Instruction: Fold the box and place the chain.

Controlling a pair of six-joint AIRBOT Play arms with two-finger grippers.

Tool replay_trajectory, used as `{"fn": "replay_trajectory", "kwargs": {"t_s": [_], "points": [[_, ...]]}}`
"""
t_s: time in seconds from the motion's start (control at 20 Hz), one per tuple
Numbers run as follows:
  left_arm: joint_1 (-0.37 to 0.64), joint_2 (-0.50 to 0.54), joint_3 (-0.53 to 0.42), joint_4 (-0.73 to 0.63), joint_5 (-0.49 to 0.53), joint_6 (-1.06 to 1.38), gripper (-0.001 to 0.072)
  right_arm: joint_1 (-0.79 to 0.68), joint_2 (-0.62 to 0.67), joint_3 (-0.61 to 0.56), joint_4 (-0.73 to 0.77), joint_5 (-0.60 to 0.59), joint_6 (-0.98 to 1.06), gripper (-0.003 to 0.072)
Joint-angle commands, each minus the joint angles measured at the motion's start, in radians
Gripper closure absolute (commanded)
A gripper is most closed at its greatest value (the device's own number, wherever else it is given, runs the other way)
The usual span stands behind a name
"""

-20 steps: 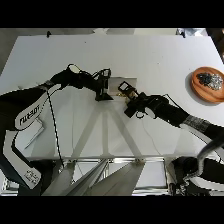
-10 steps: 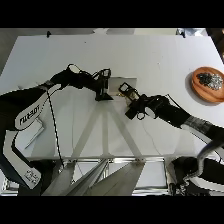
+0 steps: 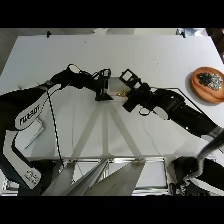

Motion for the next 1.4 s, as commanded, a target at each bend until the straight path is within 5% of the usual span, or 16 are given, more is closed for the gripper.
{"fn": "replay_trajectory", "kwargs": {"t_s": [0.0, 0.2, 0.3, 0.4, 0.85, 1.35], "points": [[0.000, -0.001, 0.000, 0.000, 0.000, 0.000, 0.0491, -0.008, 0.026, 0.016, -0.029, -0.153, 0.000, 0.0678], [0.000, -0.001, 0.000, 0.000, 0.000, 0.000, 0.0491, -0.007, 0.025, 0.016, -0.029, 0.048, -0.036, 0.0674], [0.000, -0.001, 0.000, 0.000, 0.000, 0.000, 0.0491, -0.004, 0.025, 0.008, -0.019, 0.190, -0.167, 0.0562], [0.000, -0.001, 0.000, 0.000, 0.000, 0.000, 0.0491, -0.002, 0.025, -0.015, 0.009, 0.230, -0.283, 0.0553], [0.000, -0.001, 0.000, 0.000, 0.000, 0.000, 0.0491, 0.013, -0.088, -0.058, 0.051, 0.150, -0.374, 0.0382], [0.000, -0.001, 0.000, 0.000, 0.000, 0.000, 0.0491, -0.014, -0.231, -0.056, 0.055, 0.013, -0.335, 0.0381]]}}
